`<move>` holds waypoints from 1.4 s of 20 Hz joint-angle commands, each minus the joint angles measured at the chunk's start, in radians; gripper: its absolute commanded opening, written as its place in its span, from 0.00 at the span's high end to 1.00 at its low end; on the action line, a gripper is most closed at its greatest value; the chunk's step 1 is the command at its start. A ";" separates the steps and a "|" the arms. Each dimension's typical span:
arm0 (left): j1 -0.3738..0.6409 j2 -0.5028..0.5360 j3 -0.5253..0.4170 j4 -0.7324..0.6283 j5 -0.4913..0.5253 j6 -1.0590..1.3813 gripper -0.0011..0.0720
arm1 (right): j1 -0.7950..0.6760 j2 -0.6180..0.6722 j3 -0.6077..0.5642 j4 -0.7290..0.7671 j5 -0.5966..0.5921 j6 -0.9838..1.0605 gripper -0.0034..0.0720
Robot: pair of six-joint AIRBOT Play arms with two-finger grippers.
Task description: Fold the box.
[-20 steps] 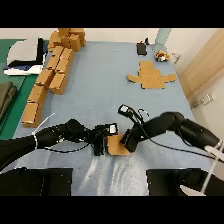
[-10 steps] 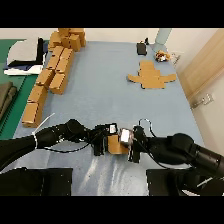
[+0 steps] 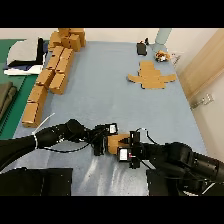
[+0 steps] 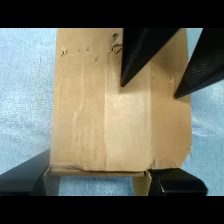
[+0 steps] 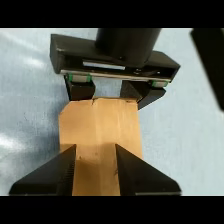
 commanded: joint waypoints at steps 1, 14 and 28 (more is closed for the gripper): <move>0.000 0.000 0.001 0.000 0.000 0.000 0.24 | 0.006 -0.040 -0.003 -0.072 0.007 -0.021 0.44; 0.000 0.000 0.001 0.000 0.000 0.000 0.24 | 0.007 -0.068 -0.002 -0.142 0.024 -0.028 0.53; 0.000 0.000 0.001 0.000 0.000 0.000 0.24 | 0.007 0.025 0.000 -0.142 0.026 -0.027 0.61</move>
